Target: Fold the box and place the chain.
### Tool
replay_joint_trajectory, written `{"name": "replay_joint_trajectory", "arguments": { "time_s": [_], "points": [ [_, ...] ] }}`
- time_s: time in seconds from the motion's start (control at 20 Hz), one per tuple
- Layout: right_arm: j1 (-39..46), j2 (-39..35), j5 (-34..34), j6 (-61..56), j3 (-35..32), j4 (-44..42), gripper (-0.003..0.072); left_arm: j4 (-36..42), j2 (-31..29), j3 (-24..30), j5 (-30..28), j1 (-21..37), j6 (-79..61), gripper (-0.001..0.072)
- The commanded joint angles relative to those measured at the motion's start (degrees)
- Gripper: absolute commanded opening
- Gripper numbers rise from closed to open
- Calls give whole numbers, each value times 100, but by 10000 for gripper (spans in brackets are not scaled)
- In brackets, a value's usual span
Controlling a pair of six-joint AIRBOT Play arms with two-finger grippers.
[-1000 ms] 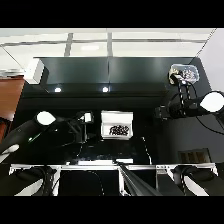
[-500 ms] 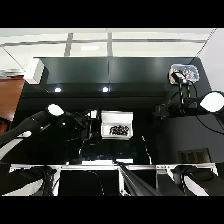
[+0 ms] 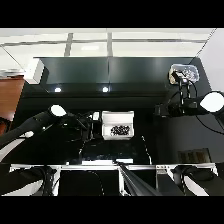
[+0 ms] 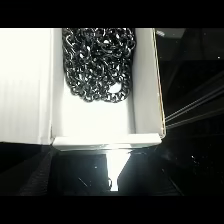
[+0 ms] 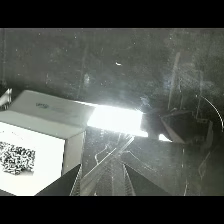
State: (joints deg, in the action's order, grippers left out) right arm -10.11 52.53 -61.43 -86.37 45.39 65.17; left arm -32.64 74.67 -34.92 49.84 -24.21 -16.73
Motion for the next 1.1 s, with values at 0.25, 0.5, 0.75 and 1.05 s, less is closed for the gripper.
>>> {"name": "replay_joint_trajectory", "arguments": {
  "time_s": [0.25, 0.5, 0.75, 1.05],
  "points": [
    [-2, 2, 70, 2, 0, 0, 319, 74, 4, -4, -302, -299, 223, 710],
    [-85, 96, 343, 2, -74, -111, 319, 79, 4, -4, -313, -299, 236, 705],
    [-741, 706, 2098, -345, -120, -673, 669, 70, 4, -4, -315, -323, 234, 349],
    [-1099, 1578, 2605, 1152, -116, -2105, 700, 31, 4, -4, -334, -378, 234, 349]
  ]
}}
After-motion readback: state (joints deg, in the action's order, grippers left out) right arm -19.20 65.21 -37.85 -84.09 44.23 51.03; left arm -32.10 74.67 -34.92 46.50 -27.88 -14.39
